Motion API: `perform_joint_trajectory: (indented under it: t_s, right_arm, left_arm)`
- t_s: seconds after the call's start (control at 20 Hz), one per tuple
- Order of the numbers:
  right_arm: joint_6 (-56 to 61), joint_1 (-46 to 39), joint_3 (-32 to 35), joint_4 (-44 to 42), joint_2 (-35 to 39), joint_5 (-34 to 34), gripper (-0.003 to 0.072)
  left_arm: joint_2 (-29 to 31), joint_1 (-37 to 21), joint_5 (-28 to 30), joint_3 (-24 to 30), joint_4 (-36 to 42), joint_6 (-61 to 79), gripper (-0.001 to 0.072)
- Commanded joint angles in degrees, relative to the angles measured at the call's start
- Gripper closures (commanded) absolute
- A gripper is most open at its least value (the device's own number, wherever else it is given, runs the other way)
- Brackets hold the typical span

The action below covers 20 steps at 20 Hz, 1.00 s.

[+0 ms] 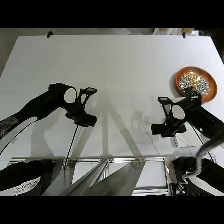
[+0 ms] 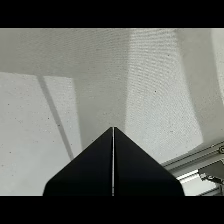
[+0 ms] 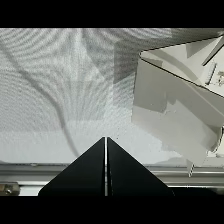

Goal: Fold the box and place the chain.

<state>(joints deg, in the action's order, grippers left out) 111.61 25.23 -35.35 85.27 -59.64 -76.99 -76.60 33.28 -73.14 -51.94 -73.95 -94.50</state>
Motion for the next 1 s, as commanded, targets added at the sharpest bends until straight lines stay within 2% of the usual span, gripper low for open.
perform_joint_trajectory:
  t_s: [0.0, 0.7, 0.95]
  right_arm:
    - [0.0, 0.0, 0.0, 0.0, 0.0, 0.0, 0.0668]
    - [0.0, 0.0, 0.0, 0.0, 0.0, 0.0, 0.0668]
    - [0.0, 0.0, 0.0, 1.3, 0.0, 10.7, 0.0668]
  left_arm:
    - [0.0, 0.0, 0.0, 0.0, 0.0, 0.0, 0.0702]
    - [0.0, 0.0, 0.0, 0.0, 0.0, 0.0, 0.0702]
    - [0.0, 0.0, 0.0, 0.0, 0.0, 0.0, 0.0702]
